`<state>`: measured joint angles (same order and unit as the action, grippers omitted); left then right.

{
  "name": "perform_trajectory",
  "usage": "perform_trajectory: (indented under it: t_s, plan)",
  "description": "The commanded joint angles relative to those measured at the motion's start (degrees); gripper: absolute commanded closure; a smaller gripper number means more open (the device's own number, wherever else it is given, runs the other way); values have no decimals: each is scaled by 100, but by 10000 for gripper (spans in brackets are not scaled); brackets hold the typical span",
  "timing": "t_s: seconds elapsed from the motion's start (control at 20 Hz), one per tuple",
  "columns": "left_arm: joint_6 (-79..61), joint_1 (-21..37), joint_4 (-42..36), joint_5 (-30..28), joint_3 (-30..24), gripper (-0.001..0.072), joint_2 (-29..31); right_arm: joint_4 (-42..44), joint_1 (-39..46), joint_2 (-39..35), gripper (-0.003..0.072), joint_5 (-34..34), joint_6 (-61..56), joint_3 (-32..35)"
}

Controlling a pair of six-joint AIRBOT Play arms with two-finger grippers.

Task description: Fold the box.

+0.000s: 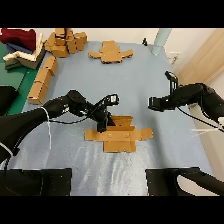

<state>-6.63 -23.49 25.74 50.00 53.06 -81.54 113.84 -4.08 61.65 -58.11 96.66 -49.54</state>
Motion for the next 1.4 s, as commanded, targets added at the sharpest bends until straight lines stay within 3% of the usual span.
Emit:
perform_trajectory:
  t_s: [0.0,0.25,0.4,0.7,0.95,1.15,1.35]
  plan:
    - [11,0,-2,-4,-2,695,-2,-24,-291,-103,680,-787,42,273]
    - [13,-7,-4,4,-2,696,-2,-4,-859,-341,680,-162,24,1707]
    - [13,-11,-4,4,-2,695,-2,-31,-868,-339,680,376,24,2131]
    - [15,-11,-4,-2,-2,696,-2,31,-901,-407,680,442,81,2087]
    - [17,-11,-4,-2,-2,696,-2,105,-1504,-1314,680,407,140,1786]
    - [17,-11,-4,-2,-2,696,-2,-337,-2583,-2124,680,358,238,1786]
    - [17,-11,-4,-2,-2,696,-2,-1635,-4175,-2297,680,205,470,1928]
